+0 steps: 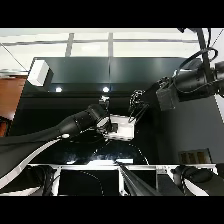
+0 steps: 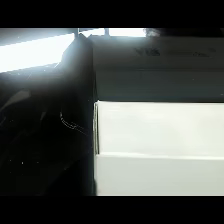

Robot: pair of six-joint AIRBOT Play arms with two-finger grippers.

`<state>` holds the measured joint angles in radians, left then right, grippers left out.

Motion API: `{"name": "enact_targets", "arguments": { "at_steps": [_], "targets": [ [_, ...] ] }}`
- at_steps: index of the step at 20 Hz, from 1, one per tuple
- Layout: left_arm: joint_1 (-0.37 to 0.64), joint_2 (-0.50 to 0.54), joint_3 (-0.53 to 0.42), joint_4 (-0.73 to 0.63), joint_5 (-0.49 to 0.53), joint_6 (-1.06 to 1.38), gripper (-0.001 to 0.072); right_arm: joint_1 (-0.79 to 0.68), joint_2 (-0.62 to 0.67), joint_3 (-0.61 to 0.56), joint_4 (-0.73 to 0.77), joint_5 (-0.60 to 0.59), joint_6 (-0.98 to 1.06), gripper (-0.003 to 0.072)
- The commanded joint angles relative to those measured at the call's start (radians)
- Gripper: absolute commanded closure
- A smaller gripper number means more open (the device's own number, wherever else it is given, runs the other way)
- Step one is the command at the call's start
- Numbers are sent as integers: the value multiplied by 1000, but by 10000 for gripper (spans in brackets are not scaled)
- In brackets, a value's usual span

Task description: Fold the box and place the chain.

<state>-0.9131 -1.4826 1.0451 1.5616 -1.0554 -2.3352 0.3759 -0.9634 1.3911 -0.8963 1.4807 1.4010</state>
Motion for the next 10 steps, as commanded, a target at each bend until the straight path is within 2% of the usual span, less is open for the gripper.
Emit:
{"name": "enact_targets", "arguments": {
  "at_steps": [1, 10],
  "targets": [
    [0, 0, 0, 1, 0, 0, 682, 4, -4, 0, -3, -8, 0, 643],
    [0, 0, 0, 0, 0, 0, 683, 5, -4, 1, 183, -87, 0, 642]
  ]
}}
